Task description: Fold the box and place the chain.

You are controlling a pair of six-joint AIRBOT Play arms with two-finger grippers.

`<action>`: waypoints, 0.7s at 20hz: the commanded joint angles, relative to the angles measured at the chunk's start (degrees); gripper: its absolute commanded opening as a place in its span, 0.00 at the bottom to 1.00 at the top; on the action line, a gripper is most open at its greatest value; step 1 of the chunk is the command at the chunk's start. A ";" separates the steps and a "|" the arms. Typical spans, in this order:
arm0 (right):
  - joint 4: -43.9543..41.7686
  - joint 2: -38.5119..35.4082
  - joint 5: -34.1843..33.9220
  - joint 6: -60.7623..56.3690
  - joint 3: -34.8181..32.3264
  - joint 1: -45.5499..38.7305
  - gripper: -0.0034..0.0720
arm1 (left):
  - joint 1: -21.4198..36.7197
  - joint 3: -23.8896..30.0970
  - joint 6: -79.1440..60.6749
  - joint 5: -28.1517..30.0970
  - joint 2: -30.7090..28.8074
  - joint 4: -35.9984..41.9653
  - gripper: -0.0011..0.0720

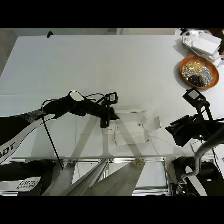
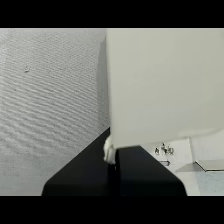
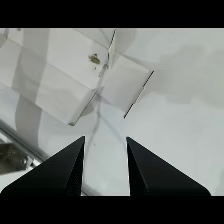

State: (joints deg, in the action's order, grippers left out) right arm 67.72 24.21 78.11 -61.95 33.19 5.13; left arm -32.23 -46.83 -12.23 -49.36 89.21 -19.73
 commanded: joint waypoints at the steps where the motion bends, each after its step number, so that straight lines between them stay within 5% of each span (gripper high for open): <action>1: 0.00 0.15 1.25 2.56 -0.07 0.00 0.43 | 0.00 0.04 0.26 0.02 0.00 -0.02 0.03; 14: 1.05 0.15 0.79 5.70 -0.09 0.00 0.43 | 0.00 0.02 0.11 0.00 -0.17 -0.11 0.02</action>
State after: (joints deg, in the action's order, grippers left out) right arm 68.20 24.32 78.85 -56.80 33.15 5.13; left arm -32.23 -46.81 -12.05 -49.45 89.19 -19.73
